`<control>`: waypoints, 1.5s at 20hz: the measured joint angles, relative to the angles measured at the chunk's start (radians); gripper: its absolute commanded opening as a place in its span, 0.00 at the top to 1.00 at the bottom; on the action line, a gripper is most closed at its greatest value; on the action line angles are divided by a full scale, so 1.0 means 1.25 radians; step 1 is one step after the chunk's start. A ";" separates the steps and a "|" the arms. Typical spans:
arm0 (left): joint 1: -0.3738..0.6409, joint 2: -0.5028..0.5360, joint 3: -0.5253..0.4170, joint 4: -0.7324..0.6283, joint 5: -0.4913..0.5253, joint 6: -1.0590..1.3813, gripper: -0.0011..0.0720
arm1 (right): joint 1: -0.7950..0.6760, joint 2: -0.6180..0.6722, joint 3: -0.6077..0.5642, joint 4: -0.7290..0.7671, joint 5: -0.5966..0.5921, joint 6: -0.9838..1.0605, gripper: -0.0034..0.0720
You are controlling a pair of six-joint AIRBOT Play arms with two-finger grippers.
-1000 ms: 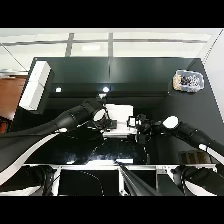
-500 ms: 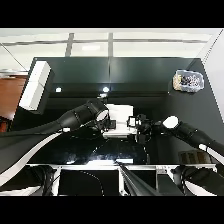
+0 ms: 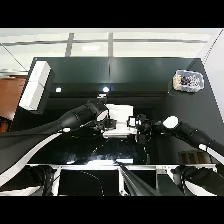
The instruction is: Fold the box and place the chain.
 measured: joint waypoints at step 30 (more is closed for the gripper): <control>-0.003 -0.013 0.007 0.000 -0.003 -0.006 0.94 | 0.000 0.003 0.000 -0.001 -0.002 0.010 0.01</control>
